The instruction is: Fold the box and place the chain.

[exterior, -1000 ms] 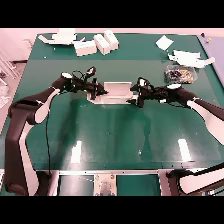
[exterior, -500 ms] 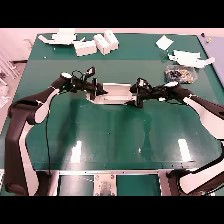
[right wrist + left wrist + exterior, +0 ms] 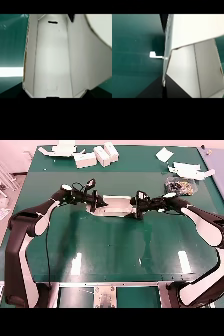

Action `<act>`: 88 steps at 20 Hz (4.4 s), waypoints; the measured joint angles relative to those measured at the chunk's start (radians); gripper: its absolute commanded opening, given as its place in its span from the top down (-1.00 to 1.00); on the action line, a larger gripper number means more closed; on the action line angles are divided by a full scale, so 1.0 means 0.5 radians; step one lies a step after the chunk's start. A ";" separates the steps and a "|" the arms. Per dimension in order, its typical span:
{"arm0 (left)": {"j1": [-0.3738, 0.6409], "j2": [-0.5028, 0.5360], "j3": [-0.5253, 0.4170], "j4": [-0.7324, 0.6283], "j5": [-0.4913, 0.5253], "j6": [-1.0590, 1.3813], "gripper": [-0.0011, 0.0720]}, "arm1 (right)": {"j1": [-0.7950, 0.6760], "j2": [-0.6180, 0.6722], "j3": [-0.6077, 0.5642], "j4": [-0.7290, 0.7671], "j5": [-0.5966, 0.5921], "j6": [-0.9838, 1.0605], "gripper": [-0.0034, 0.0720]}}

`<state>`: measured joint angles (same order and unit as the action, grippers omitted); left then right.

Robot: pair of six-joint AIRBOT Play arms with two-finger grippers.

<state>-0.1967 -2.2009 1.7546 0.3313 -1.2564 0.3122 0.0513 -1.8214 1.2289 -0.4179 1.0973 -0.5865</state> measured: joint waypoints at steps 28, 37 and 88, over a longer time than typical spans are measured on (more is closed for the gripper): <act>0.001 -0.002 0.000 -0.002 0.000 0.000 0.92 | -0.086 -0.213 0.249 -0.050 0.309 0.075 -0.89; 0.001 -0.002 0.000 -0.002 0.000 0.002 0.92 | -0.098 -0.245 0.285 -0.057 0.384 0.073 -0.88; 0.001 -0.002 0.000 -0.002 0.002 0.002 0.92 | -0.069 -0.414 0.510 -0.133 0.494 0.272 -0.82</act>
<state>-0.1963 -2.2021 1.7546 0.3302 -1.2556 0.3134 0.0166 -2.0281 1.4841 -0.4843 1.3441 -0.4503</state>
